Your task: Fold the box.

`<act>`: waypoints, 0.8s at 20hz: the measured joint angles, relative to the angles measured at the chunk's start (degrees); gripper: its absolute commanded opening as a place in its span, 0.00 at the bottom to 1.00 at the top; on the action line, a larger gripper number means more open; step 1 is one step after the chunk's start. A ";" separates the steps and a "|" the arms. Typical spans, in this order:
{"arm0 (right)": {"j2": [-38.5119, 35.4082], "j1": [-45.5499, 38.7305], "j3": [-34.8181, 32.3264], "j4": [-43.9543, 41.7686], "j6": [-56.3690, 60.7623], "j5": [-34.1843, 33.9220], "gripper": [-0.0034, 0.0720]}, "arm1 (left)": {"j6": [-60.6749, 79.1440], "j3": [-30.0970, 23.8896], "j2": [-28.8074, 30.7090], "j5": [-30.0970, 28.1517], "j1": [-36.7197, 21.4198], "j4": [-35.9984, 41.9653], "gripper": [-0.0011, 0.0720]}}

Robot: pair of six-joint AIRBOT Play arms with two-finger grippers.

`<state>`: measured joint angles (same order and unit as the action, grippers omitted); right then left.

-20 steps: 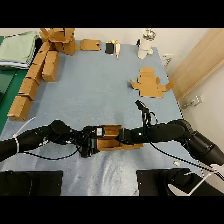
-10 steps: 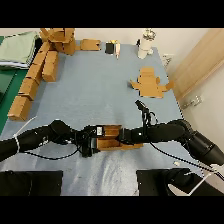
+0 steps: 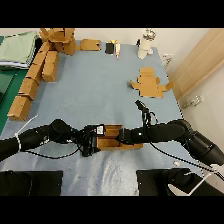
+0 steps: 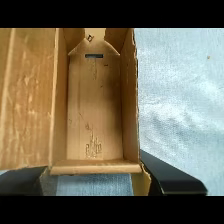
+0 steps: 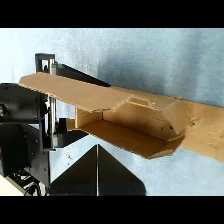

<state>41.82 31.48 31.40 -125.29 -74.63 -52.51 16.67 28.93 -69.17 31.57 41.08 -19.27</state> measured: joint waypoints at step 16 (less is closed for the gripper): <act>5.53 -0.79 1.42 -0.09 -1.44 4.44 0.05 | -0.11 0.00 0.00 0.11 0.00 -0.17 0.67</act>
<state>47.35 30.70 32.82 -125.38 -76.07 -48.07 16.56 28.93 -69.17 31.68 41.08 -19.44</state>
